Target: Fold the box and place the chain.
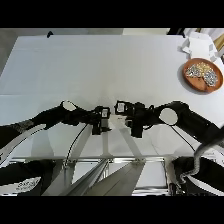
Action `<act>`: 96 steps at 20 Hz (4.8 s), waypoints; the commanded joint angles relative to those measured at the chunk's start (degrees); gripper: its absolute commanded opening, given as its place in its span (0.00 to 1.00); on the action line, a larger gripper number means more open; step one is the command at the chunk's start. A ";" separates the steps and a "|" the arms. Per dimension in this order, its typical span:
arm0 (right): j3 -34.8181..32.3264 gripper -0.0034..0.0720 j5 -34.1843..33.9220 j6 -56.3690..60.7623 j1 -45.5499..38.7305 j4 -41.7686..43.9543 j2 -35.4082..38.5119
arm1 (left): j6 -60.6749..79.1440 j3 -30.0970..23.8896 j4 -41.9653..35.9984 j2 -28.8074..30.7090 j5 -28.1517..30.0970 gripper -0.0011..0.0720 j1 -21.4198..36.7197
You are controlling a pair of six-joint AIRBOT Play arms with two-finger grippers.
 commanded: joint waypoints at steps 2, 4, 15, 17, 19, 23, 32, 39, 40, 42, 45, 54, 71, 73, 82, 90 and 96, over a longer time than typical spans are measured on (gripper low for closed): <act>-0.57 0.26 -0.90 0.48 0.02 0.15 -0.04 | -0.09 -0.02 -0.02 0.04 -0.13 0.36 0.00; -0.57 0.26 -2.47 0.59 0.02 0.17 0.13 | -0.09 -0.02 -0.02 0.04 -0.13 0.36 0.00; -0.57 0.26 -3.34 0.74 0.02 -0.79 1.27 | -0.09 0.00 -0.04 0.04 -0.13 0.36 0.00; -0.57 0.26 -3.48 0.68 0.02 -0.76 1.27 | -0.09 0.00 -0.04 0.04 -0.13 0.36 0.00; -0.59 0.26 -3.74 0.70 0.02 -0.74 1.25 | -0.09 0.00 -0.02 0.04 -0.13 0.36 0.00; -0.66 0.26 -3.67 0.70 0.02 -0.13 0.66 | -0.09 0.00 -0.04 0.04 -0.13 0.36 0.00; -2.47 0.26 -2.19 0.15 0.04 1.36 -0.11 | -0.09 -0.02 -0.02 0.04 -0.13 0.36 0.00; -2.73 0.43 -4.74 0.20 1.27 1.40 0.33 | -0.09 0.00 -0.04 0.04 -0.13 0.36 0.00; -2.73 0.46 -5.05 0.20 1.29 1.40 0.70 | -0.09 0.00 -0.04 0.04 -0.13 0.36 0.00; -2.73 0.49 -6.51 0.20 1.27 1.42 1.97 | -0.09 0.00 -0.04 0.04 -0.13 0.36 0.00; -2.73 0.50 -7.74 0.20 1.27 1.44 4.37 | -0.09 0.00 -0.04 0.04 -0.13 0.36 0.00; -2.82 0.48 -5.92 -4.28 -0.02 10.21 6.47 | -0.09 0.00 -0.04 0.04 -0.13 0.36 0.00; -2.84 0.28 -6.64 -4.24 -0.02 0.61 3.15 | -0.09 0.00 -0.04 0.04 -0.13 0.36 0.00; -3.43 0.28 -7.13 -4.24 -0.02 0.76 2.64 | -0.09 0.00 -0.02 0.04 -0.13 0.36 0.00; -4.68 0.28 -7.30 -4.28 0.04 2.75 2.62 | -0.09 0.00 -0.02 0.04 -0.13 0.36 0.00; -5.81 0.28 -5.66 -4.31 0.42 4.04 2.71 | -0.09 0.00 -0.02 0.04 -0.13 0.36 0.00; -6.08 0.29 -6.12 -4.28 3.23 3.98 2.75 | -0.09 0.00 -0.04 0.04 -0.13 0.36 0.00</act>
